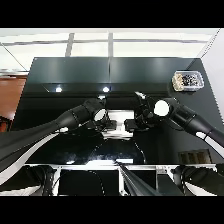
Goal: Fold the box and place the chain.
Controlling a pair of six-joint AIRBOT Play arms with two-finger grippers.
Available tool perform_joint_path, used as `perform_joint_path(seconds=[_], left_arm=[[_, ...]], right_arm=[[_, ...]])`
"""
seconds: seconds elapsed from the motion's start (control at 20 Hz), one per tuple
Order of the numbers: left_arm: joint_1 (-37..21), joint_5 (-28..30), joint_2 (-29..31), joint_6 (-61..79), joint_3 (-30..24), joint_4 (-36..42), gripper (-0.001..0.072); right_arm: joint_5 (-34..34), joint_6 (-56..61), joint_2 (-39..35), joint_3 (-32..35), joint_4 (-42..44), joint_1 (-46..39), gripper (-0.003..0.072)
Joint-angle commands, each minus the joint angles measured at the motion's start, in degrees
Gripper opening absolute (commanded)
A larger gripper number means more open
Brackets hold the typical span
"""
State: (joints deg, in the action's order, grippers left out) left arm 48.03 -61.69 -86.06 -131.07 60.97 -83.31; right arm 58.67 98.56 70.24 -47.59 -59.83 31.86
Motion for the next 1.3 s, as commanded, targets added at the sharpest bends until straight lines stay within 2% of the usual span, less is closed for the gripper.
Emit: perform_joint_path(seconds=[0.0,0.25,0.4,0.45,0.5,0.65,0.85,0.9,0.95,1.25], left_arm=[[-0.04,-0.33,0.0,0.15,0.0,-0.17,0.0031],[-0.04,-0.28,0.0,0.15,0.0,-0.17,0.0031],[-0.04,-0.26,0.0,0.15,0.0,-0.2,0.0031],[-0.04,-0.22,0.0,0.15,0.0,-0.2,0.0031],[-0.04,-0.11,0.0,0.15,0.0,-0.17,0.0031],[-0.04,-0.09,0.0,0.15,0.0,-0.17,0.0031],[-0.04,-0.09,0.0,0.15,0.0,-0.17,0.0031],[-0.04,-0.09,0.0,0.15,0.0,-0.17,0.0031],[-0.04,-0.09,0.0,0.15,0.0,-0.17,0.0031],[-0.04,-0.09,0.0,0.15,0.0,-0.17,0.0031]], right_arm=[[0.87,1.38,0.04,-0.37,-1.46,-0.13,0.044],[-0.13,10.05,0.11,-0.37,-9.51,2.62,0.044],[-1.49,12.96,0.9,-1.36,-9.68,4.2,0.0436],[-1.49,13.62,1.46,-2.25,-9.86,4.87,0.0385],[-1.53,14.95,1.92,-3.08,-10.84,5.62,0.0379],[0.57,20.55,3.82,-5.22,-16.57,7.52,0.0378],[2.12,24.46,6.51,-7.21,-17.75,9.49,0.0377],[2.34,25.81,6.91,-7.3,-18.71,10.12,0.0363],[2.82,26.71,7.26,-7.3,-19.89,10.51,0.0284],[4.33,30.73,8.94,-7.3,-22.32,10.78,0.0274]])
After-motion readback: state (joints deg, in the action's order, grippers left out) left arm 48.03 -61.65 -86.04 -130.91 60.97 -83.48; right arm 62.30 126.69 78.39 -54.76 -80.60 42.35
